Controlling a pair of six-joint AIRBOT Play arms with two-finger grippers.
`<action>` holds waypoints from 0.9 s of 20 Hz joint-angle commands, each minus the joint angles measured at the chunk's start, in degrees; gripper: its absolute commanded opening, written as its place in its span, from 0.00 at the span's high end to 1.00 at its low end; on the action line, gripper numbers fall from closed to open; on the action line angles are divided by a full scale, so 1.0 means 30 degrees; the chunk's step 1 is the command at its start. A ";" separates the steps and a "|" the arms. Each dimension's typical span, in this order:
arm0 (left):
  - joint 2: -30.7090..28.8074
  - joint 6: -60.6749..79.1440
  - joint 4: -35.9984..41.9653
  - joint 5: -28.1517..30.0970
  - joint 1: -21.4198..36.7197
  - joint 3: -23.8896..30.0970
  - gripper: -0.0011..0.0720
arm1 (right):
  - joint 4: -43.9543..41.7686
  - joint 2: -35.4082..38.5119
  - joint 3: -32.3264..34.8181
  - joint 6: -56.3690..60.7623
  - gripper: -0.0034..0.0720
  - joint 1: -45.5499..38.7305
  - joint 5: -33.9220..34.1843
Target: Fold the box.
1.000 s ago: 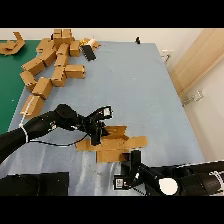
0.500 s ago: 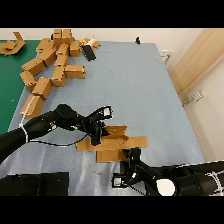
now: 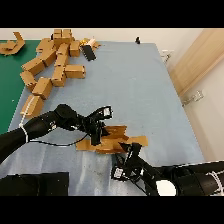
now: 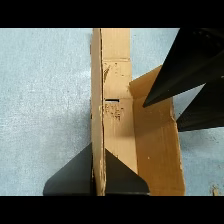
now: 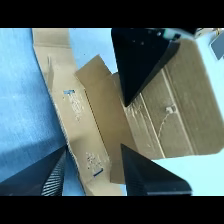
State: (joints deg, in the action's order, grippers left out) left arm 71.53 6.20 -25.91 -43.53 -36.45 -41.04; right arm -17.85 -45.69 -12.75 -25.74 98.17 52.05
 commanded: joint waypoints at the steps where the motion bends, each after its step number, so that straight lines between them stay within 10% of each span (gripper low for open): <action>1: 0.0015 0.0000 0.0000 0.0000 0.0000 0.0007 0.97 | -0.0342 0.0015 -0.0087 0.1464 0.27 0.0000 -0.0022; 8: 0.0007 0.0000 0.0000 0.0000 0.0000 0.0007 0.97 | -0.0401 0.0022 -0.0087 0.3082 0.27 0.0000 -0.0182; 10: 0.0015 0.0000 0.0000 0.0000 0.0000 0.0007 0.97 | -0.0590 0.0058 -0.0087 0.3089 0.00 -0.0051 -0.0153; 18: 0.0007 0.0000 0.0000 0.0000 0.0000 0.0007 0.97 | -0.6645 0.4787 0.0000 -0.3126 0.00 -0.2259 -0.1515</action>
State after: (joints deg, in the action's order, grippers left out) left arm 71.53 6.20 -25.89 -43.55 -36.45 -41.04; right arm -29.36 -36.56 -12.93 -26.55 92.38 48.51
